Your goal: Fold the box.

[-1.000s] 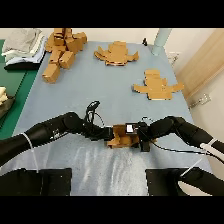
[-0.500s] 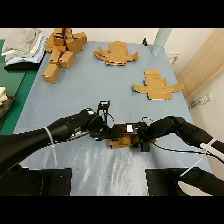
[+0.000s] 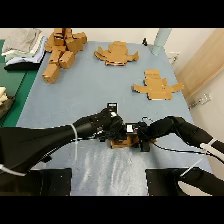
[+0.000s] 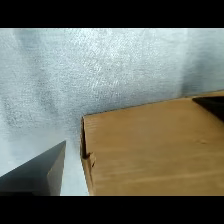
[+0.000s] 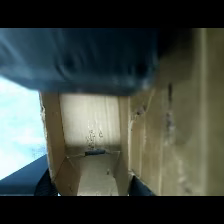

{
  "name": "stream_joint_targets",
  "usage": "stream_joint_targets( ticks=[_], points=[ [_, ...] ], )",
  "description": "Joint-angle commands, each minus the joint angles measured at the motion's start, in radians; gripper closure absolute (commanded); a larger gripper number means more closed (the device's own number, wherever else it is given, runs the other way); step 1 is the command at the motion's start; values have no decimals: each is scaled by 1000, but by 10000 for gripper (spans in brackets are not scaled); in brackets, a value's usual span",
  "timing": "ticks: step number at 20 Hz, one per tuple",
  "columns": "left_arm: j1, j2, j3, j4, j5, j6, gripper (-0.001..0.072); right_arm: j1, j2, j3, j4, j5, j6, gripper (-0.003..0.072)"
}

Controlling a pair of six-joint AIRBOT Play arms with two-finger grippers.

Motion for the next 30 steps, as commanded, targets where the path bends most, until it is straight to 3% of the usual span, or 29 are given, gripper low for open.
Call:
stream_joint_targets(
  ticks=[1,11,12,13,15,24,25,26,27,30],
  points=[
    [-6,-77,71,28,-110,-22,180,0,0,1,0,0,0,202],
    [-12,-93,75,43,-109,-201,205,0,0,1,0,0,0,203],
    [-12,-93,75,44,-108,-203,426,0,0,1,0,0,0,203],
    [-13,-93,75,45,-101,-202,567,0,0,1,0,0,0,203],
    [-20,-93,75,49,-93,-202,696,0,0,1,0,0,0,203],
    [-24,-92,79,55,-97,-166,693,0,0,1,0,0,0,202],
    [-24,-92,87,66,-101,-166,535,0,0,1,0,0,0,203],
    [-24,-92,96,70,-103,-168,313,0,0,1,0,0,0,202],
    [-24,-92,106,73,-103,-168,281,0,0,1,0,0,0,202],
    [-24,-92,114,95,-106,-168,290,0,0,1,0,0,0,202]
  ],
)
